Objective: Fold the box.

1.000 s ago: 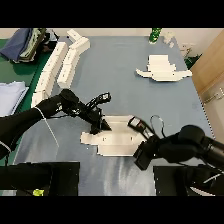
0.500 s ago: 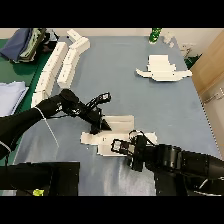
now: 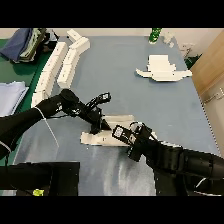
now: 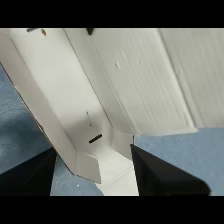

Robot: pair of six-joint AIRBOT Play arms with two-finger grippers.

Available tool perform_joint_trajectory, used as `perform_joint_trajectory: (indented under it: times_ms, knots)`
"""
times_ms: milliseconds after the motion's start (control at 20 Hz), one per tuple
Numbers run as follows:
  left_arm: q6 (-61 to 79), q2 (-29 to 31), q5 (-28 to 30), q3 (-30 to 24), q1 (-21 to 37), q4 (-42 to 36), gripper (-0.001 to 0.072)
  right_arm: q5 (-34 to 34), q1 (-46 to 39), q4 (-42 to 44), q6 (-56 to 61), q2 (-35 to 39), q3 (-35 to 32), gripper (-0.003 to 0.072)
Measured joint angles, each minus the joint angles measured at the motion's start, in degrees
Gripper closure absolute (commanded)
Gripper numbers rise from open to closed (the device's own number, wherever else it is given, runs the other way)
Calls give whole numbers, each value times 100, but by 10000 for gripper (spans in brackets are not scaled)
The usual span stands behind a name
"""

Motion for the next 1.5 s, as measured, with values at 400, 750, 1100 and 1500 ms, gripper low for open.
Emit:
perform_joint_trajectory:
  times_ms: [400, 750, 1100, 1500]
  knots:
    - [0, 0, 7, 0, -2, 0, 695, -48, -385, -9, -267, 140, 42, -34]
    - [-4, 0, -2, 0, -2, 2, 695, 472, -2500, 2994, -4566, 179, -103, -34]
    - [-2, 0, 7, 0, -2, 0, 695, 682, -3777, 5842, -8476, -234, -315, -34]
    - [0, 0, 4, 0, -2, 0, 695, 870, -3936, 6345, -9235, -575, -343, -34]
